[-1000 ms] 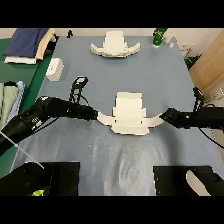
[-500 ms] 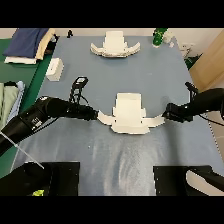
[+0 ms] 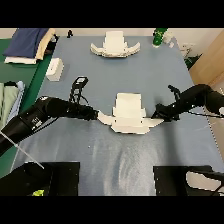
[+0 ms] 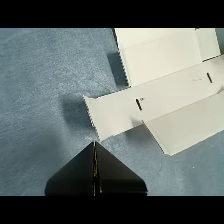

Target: Fold the box.

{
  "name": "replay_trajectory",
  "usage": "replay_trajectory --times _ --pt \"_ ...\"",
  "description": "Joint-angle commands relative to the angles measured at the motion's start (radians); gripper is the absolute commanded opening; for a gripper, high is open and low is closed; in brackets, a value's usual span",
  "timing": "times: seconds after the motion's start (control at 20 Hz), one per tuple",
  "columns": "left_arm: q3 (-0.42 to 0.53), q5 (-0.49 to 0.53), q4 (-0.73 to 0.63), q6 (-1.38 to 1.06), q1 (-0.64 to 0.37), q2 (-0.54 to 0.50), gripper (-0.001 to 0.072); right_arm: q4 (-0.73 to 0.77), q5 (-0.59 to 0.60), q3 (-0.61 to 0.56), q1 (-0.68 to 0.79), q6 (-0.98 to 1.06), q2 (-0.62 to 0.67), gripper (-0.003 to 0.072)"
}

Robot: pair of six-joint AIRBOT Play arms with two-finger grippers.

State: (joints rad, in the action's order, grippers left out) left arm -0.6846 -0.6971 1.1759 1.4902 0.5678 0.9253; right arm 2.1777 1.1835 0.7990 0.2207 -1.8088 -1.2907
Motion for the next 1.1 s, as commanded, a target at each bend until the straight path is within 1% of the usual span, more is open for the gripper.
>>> replay_trajectory --times 0.0,0.05,0.1,0.15,0.2,0.35,0.4,0.45,0.5,0.6,0.65,0.75,0.85,1.0,1.05 --pt "0.0 0.009 -0.043 0.0 0.0 0.0 0.0013 0.032 -0.034 -0.005 -0.063 -0.015 -0.021 0.0185" --pt "0.0 0.015 -0.06 0.0 0.0 0.0 0.0013 0.04 -0.035 -0.005 -0.073 -0.015 -0.021 0.0156" --pt "0.0 0.017 -0.06 0.0 0.0 0.0 0.0013 0.046 -0.035 -0.005 -0.079 -0.015 -0.021 0.0156" --pt "0.0 0.02 -0.059 0.0 0.0 0.0 0.0013 0.048 -0.035 -0.005 -0.085 -0.017 -0.018 0.0093" --pt "0.0 0.031 -0.06 0.0 0.0 0.0 0.0013 0.048 -0.035 -0.005 -0.092 -0.018 -0.013 0.0002" --pt "-0.004 0.052 -0.105 0.002 -0.003 0.0 0.0016 0.049 -0.029 -0.019 -0.138 -0.049 0.034 0.0001" --pt "-0.017 0.03 -0.105 0.003 -0.018 0.0 0.0182 0.049 -0.033 -0.042 -0.158 -0.054 0.063 0.0" --pt "-0.034 0.002 -0.105 0.004 -0.04 0.0 0.0447 0.047 -0.042 -0.079 -0.179 -0.06 0.103 0.0" --pt "-0.054 -0.03 -0.106 0.003 -0.071 0.0 0.0483 0.048 -0.05 -0.122 -0.194 -0.058 0.145 0.0" --pt "-0.085 -0.097 -0.105 -0.006 -0.134 0.0 0.0483 0.049 -0.054 -0.225 -0.219 -0.057 0.239 0.0" --pt "-0.094 -0.15 -0.106 -0.009 -0.172 0.003 0.0482 0.048 -0.06 -0.265 -0.229 -0.048 0.279 0.0" --pt "-0.1 -0.259 -0.129 -0.071 -0.24 0.034 0.0483 0.049 -0.097 -0.305 -0.245 -0.048 0.341 0.0001" --pt "-0.1 -0.32 -0.236 -0.207 -0.29 0.087 0.0483 0.048 -0.141 -0.311 -0.269 -0.051 0.384 0.0001" --pt "-0.1 -0.356 -0.496 -0.463 -0.326 0.196 0.0483 0.047 -0.219 -0.314 -0.325 -0.051 0.411 0.0001" --pt "-0.1 -0.364 -0.559 -0.534 -0.326 0.235 0.0482 0.047 -0.248 -0.318 -0.348 -0.051 0.411 0.0001"
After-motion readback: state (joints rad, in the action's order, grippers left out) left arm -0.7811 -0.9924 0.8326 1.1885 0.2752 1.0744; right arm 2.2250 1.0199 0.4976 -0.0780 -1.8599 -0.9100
